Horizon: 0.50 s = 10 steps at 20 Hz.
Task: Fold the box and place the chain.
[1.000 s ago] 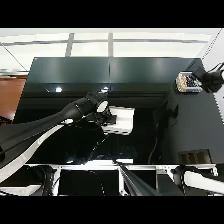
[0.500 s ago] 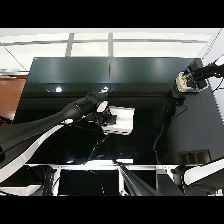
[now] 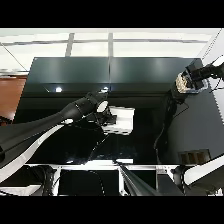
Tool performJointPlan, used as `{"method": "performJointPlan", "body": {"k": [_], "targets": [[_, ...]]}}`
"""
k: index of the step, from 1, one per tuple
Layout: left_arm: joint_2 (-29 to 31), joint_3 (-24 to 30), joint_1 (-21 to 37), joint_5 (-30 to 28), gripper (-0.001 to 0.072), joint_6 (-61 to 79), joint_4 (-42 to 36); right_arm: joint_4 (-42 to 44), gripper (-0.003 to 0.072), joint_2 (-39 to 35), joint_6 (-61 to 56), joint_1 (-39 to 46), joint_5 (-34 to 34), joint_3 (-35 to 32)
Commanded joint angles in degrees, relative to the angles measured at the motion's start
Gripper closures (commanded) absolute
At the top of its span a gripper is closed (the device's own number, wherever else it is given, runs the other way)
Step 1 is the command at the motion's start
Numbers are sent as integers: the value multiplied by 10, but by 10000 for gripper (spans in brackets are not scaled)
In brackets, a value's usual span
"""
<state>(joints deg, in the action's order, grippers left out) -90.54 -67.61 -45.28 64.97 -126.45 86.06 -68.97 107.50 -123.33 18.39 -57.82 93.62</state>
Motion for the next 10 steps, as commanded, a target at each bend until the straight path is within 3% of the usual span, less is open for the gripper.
{"method": "performJointPlan", "body": {"k": [1, 2, 3, 6, 10], "targets": [[0, 0, 0, 0, 676, 0, 0, 0, 349, 4, 26, -1, -18, 0], [0, 0, 0, 0, 676, 0, 0, 5, 560, 4, 54, 0, -20, 1], [0, 0, 0, 0, 676, 0, 0, 18, 658, 4, 86, 3, -26, 5], [0, 0, 0, 0, 676, 0, 0, 23, 660, -3, 150, 13, -72, 42], [0, 0, 0, 0, 676, 0, 0, 25, 660, -62, 219, 23, -81, 56]]}}
